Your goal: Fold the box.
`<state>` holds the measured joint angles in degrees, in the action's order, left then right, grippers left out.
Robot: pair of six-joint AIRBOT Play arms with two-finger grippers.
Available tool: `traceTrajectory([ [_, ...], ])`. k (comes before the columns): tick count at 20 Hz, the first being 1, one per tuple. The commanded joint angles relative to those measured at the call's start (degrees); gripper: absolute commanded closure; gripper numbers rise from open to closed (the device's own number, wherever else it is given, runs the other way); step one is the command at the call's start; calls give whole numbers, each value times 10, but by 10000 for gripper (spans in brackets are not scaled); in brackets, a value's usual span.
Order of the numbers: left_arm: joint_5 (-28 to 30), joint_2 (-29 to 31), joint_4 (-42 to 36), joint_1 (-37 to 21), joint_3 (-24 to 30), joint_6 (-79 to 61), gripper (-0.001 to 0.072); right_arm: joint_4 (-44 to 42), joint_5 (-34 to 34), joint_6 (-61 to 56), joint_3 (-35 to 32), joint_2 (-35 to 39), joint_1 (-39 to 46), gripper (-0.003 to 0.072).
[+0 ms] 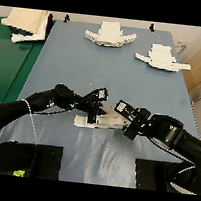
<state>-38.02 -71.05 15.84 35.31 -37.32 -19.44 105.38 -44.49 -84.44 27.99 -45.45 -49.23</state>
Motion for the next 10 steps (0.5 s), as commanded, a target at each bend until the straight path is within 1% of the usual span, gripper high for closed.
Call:
traceTrajectory([
  [1,0,0,0,0,0,0,693,-108,33,177,0,2,70,-34],
  [4,0,0,0,0,0,0,693,-301,39,427,0,0,162,-34],
  [6,0,0,0,0,0,0,693,-430,27,598,0,0,224,-34],
  [7,0,0,0,0,0,0,693,-480,18,663,0,-4,253,-34],
  [8,0,0,0,0,0,0,693,-510,5,700,0,-14,275,-34],
  [10,0,0,0,0,0,0,693,-547,-24,735,0,-45,302,-34],
])
